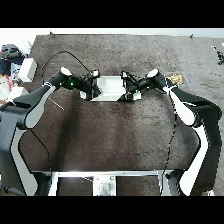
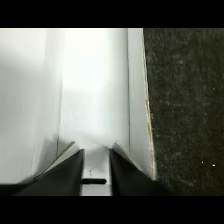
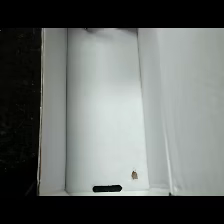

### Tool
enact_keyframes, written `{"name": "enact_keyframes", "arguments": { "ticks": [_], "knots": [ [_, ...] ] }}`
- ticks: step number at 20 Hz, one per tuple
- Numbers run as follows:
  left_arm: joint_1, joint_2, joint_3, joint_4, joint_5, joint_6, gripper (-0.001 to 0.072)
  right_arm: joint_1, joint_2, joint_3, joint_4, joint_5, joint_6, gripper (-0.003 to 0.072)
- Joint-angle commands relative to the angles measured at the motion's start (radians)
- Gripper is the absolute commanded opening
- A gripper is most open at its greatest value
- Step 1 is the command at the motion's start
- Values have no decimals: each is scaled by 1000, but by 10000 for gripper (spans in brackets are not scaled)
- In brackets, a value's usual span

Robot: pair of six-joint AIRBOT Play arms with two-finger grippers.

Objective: Fold the box and place the chain.

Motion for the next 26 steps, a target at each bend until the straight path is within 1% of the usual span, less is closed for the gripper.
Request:
{"name": "enact_keyframes", "arguments": {
  "ticks": [1, 2, 5, 6, 7, 9, 10, 11, 12, 13, 14, 15, 17, 19, 20, 23, 26],
  "knots": [
    [-3, -2, 0, -10, 1, 8, 470, 0, 1, 0, 1, -1, 2, 416],
    [-3, -2, 0, -12, -2, 8, 494, 0, 1, 0, 1, -1, 2, 417],
    [-3, -2, 0, -14, -4, 8, 496, 0, 1, 0, 1, -1, 2, 416],
    [-3, -2, 0, -14, -4, 8, 562, 0, 1, 0, 1, -1, 2, 416],
    [-3, -2, 0, -16, 1, 4, 718, 0, 1, 0, 1, -1, 2, 416],
    [-3, -2, 0, -17, -1, 0, 712, 0, 1, 0, 1, -1, 2, 416],
    [-3, -2, 0, -14, -1, -4, 626, 0, 1, 0, 1, -1, 2, 416],
    [0, -2, 0, -9, -3, -11, 439, 0, 1, 0, 1, -1, 2, 417],
    [6, -2, 0, -2, -4, -19, 219, 0, 1, 0, 1, -1, 2, 417],
    [20, -2, 0, 4, -11, -28, 97, 0, 1, 0, 1, -1, 2, 417],
    [35, 0, 0, 1, -32, -29, 92, 0, 1, 0, 1, -1, 2, 416],
    [52, 3, 0, -2, -60, -33, 9, 0, 1, 0, 1, -1, 2, 416],
    [79, 3, 16, -13, -117, -70, 13, 0, 1, 0, 1, -1, 2, 416],
    [98, 6, 56, -13, -174, -153, 10, 0, 1, 0, 1, -1, 2, 416],
    [108, 19, 66, -14, -184, -183, 9, 0, 1, 0, 1, -1, 2, 416],
    [142, 112, 63, 6, -143, -310, 7, 0, 1, 0, 1, -1, 2, 417],
    [183, 224, 48, 84, -50, -572, 7, 0, 1, 0, 1, -1, 2, 416]
  ]
}}
